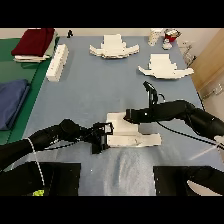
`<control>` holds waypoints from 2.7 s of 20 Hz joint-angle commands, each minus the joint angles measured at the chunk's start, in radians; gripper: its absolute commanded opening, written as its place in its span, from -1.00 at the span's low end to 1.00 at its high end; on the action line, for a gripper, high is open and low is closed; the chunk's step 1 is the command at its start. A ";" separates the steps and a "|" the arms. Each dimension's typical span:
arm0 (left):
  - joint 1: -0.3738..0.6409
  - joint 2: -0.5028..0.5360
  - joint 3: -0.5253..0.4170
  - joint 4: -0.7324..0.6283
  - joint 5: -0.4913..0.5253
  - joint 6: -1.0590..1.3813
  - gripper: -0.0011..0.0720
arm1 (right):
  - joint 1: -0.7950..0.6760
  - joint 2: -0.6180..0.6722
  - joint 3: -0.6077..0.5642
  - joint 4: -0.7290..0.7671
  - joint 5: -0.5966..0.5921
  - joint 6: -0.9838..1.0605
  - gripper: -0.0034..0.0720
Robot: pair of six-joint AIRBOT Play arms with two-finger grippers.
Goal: Fold the box.
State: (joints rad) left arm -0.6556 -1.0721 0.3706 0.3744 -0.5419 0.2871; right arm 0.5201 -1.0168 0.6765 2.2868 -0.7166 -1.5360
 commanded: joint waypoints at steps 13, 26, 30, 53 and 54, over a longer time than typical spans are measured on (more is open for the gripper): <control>0.001 0.001 0.001 0.000 0.000 0.000 0.44 | -0.047 -0.223 0.017 -0.039 -0.088 -0.054 -0.90; 0.001 0.001 0.001 0.000 0.000 0.000 0.44 | -0.048 -0.171 0.036 -0.043 -0.126 -0.118 -0.90; 0.001 0.001 0.001 0.000 0.000 0.000 0.44 | -0.047 -0.039 0.061 -0.103 -0.182 -0.195 -0.90; 0.000 0.001 0.001 0.000 0.000 0.000 0.44 | 0.007 0.140 -0.201 -0.319 -0.163 -1.259 0.80; 0.001 0.001 0.001 0.000 0.000 0.000 0.43 | 0.017 0.140 -0.201 -0.319 -0.160 -1.259 0.57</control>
State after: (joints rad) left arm -0.6556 -1.0718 0.3706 0.3740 -0.5423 0.2874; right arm 0.5129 -0.8558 0.4801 1.9419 -0.9295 -2.7094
